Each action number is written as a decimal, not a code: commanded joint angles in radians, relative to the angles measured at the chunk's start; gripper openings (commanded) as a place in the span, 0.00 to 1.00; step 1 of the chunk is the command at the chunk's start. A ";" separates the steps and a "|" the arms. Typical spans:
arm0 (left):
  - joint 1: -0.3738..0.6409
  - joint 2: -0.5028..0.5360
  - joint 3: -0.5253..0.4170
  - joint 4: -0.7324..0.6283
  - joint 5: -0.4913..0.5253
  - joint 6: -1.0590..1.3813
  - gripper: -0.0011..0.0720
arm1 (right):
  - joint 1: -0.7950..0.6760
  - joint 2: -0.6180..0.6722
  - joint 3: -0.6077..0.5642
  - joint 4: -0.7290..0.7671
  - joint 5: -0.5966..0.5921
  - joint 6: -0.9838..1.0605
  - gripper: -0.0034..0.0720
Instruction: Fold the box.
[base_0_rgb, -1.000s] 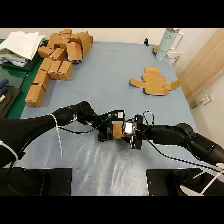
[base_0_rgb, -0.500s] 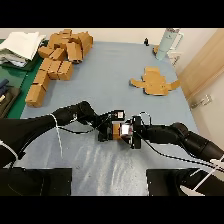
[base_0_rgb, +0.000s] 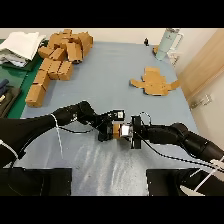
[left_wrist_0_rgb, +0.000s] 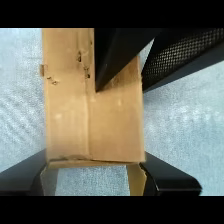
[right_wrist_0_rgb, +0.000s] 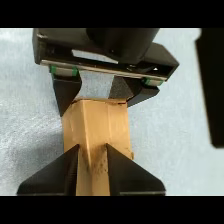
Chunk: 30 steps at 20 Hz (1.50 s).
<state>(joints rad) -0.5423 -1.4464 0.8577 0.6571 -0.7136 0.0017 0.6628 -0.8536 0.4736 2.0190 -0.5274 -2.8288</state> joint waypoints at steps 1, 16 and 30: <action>0.000 0.000 -0.001 0.000 -0.003 0.001 0.58 | 0.000 0.014 0.001 0.001 -0.004 0.001 0.25; 0.000 0.000 -0.001 0.000 -0.003 0.001 0.58 | -0.001 0.037 0.002 0.020 -0.006 0.002 0.25; -0.001 0.000 -0.001 0.000 -0.003 0.001 0.58 | 0.000 0.040 0.001 0.047 -0.073 0.010 0.18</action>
